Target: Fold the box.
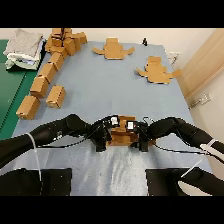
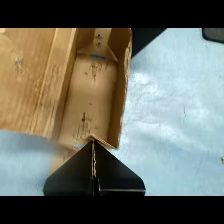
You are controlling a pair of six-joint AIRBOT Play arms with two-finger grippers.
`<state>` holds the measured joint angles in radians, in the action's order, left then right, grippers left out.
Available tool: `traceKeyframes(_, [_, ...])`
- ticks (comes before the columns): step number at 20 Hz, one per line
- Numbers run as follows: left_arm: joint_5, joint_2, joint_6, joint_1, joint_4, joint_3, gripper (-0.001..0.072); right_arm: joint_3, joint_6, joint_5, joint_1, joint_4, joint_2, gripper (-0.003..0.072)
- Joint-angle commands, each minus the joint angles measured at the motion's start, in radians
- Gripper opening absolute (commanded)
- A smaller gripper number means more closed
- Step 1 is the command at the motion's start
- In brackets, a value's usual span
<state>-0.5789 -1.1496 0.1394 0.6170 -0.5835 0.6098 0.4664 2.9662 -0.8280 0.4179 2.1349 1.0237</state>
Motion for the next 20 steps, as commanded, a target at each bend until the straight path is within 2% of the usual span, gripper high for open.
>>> traceKeyframes(1, [-0.050,0.121,0.371,-0.002,-0.329,0.001,0.0013,0.000,0.000,0.000,0.000,0.000,-0.001,0.0556])
traceKeyframes(3, [-0.068,0.233,0.719,-0.029,-0.562,0.001,0.0013,0.000,0.000,0.000,0.000,0.000,-0.001,0.0556])
traceKeyframes(4, [-0.088,0.274,0.911,-0.059,-0.636,0.001,0.0013,0.000,0.000,0.000,0.000,0.000,-0.001,0.0556])
traceKeyframes(6, [-0.177,0.320,1.283,-0.151,-0.704,-0.001,0.0013,0.000,0.000,0.000,0.000,0.000,-0.001,0.0556])
traceKeyframes(7, [-0.227,0.320,1.383,-0.200,-0.698,-0.007,0.0013,0.000,0.000,0.000,0.000,0.000,-0.001,0.0555])
traceKeyframes(9, [-0.271,0.301,1.429,-0.251,-0.646,-0.035,0.0013,0.000,0.000,0.000,0.000,0.000,-0.001,0.0556])
traceKeyframes(11, [-0.258,0.262,1.415,-0.240,-0.552,-0.062,0.0014,0.000,0.000,0.000,0.000,0.000,-0.001,0.0555])
traceKeyframes(17, [-0.066,0.100,1.403,-0.098,-0.393,-0.069,0.0013,0.000,0.000,0.000,0.000,0.000,-0.001,0.0556])
traceKeyframes(20, [-0.025,0.060,1.343,-0.061,-0.275,-0.067,0.0013,0.000,0.000,0.000,0.000,0.000,-0.001,0.0556])
